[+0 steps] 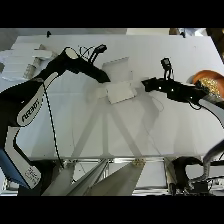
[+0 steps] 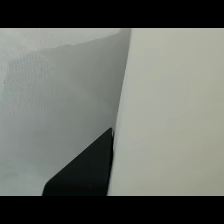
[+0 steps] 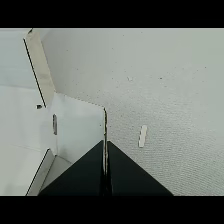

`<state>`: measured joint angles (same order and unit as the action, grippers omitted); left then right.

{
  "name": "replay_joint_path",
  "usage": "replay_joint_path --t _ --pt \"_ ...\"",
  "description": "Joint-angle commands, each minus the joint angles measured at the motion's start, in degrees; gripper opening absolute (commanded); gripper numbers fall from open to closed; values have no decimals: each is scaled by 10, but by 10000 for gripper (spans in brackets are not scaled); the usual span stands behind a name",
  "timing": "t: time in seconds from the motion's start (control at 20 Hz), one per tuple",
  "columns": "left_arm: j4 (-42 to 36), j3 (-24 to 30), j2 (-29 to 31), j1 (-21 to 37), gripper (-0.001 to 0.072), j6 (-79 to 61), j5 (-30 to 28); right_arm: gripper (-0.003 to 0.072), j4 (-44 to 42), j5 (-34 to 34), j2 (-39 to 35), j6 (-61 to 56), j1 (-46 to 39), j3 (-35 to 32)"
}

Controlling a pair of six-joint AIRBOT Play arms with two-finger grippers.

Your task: Fold the box and place the chain.

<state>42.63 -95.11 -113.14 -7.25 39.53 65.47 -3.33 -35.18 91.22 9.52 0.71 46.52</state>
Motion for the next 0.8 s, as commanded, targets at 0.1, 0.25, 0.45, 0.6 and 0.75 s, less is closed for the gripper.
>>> replay_joint_path --t 0.1,0.25,0.45,0.6,0.75 --pt "14 0 0 0 4 -13 8 13 1 1 0 0 0 0" --pt "14 0 0 0 4 -24 8 13 1 1 0 0 0 0" --pt "13 0 0 0 4 -24 8 13 1 1 0 0 0 0" --pt "-2 0 0 0 4 -24 8 13 1 1 0 0 0 0" --pt "-7 0 0 0 5 -24 8 13 1 1 0 0 0 0"
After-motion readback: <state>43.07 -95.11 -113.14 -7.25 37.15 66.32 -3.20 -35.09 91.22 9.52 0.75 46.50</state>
